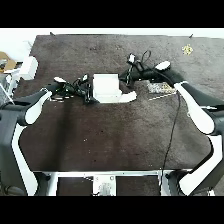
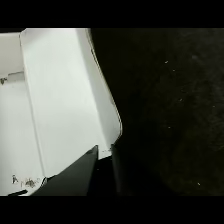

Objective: Fold the box and place the chain.

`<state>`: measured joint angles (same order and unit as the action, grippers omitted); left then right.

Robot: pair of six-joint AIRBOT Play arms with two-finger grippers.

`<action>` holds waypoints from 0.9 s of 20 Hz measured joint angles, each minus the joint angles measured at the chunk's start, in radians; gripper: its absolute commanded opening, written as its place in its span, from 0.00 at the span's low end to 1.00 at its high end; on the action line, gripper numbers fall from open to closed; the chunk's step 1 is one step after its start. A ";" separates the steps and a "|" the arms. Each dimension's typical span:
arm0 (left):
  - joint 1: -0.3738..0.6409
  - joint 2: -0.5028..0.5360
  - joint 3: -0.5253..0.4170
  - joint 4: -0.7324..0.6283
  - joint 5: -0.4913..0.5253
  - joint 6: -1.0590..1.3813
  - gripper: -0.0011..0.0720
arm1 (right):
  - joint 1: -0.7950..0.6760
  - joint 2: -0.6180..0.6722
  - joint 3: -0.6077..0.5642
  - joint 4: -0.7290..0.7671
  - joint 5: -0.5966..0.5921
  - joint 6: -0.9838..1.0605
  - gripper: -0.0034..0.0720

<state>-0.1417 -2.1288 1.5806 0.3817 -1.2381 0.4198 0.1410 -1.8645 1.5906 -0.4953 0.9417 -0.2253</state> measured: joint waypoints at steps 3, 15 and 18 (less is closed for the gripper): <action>0.000 0.000 0.000 0.000 0.000 0.000 0.49 | -0.006 0.069 0.000 -0.146 0.061 0.074 0.82; 0.000 0.000 0.000 0.000 0.000 0.000 0.49 | 0.060 0.088 -0.135 -0.470 0.047 0.140 0.70; 0.000 0.000 0.000 0.000 0.000 0.000 0.49 | 0.065 0.064 -0.141 -0.439 0.037 0.138 0.70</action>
